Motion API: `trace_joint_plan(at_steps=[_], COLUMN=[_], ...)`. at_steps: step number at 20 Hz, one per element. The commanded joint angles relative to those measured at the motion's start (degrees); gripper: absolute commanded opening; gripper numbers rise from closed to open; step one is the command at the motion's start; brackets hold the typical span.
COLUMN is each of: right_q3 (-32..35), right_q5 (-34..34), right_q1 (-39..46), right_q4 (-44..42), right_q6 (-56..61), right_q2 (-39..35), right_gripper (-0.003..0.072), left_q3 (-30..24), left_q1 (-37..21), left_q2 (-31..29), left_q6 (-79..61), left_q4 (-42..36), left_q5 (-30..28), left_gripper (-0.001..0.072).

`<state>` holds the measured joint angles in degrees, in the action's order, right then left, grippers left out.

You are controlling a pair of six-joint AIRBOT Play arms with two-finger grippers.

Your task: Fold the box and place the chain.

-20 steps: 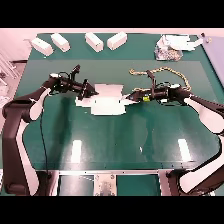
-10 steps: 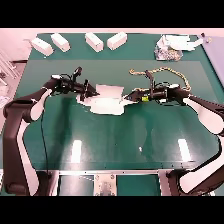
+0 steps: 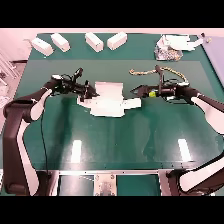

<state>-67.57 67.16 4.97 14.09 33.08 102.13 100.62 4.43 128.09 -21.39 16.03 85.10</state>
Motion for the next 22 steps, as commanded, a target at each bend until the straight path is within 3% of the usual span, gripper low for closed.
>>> trace_joint_plan(at_steps=[1,8,22], right_q3=[-0.24,-0.15,0.31], right_q5=[-0.07,-0.09,-0.24], right_q1=[2.29,2.36,2.27], right_q4=[-2.82,-2.73,-1.84], right_q6=[-2.36,-3.78,-5.33], right_q2=[-0.85,-0.81,-0.7], right_gripper=[0.0335,0.0335,0.0335], left_q3=[0.04,0.02,-0.66], left_q1=[-0.35,-0.35,0.07], left_q2=[-0.07,-0.66,-0.7], left_q6=[-0.13,-2.73,-2.75], left_q4=[-0.33,-1.68,-1.97], left_q5=[0.17,0.83,-6.01], left_gripper=[0.0015,0.0012,0.0012])
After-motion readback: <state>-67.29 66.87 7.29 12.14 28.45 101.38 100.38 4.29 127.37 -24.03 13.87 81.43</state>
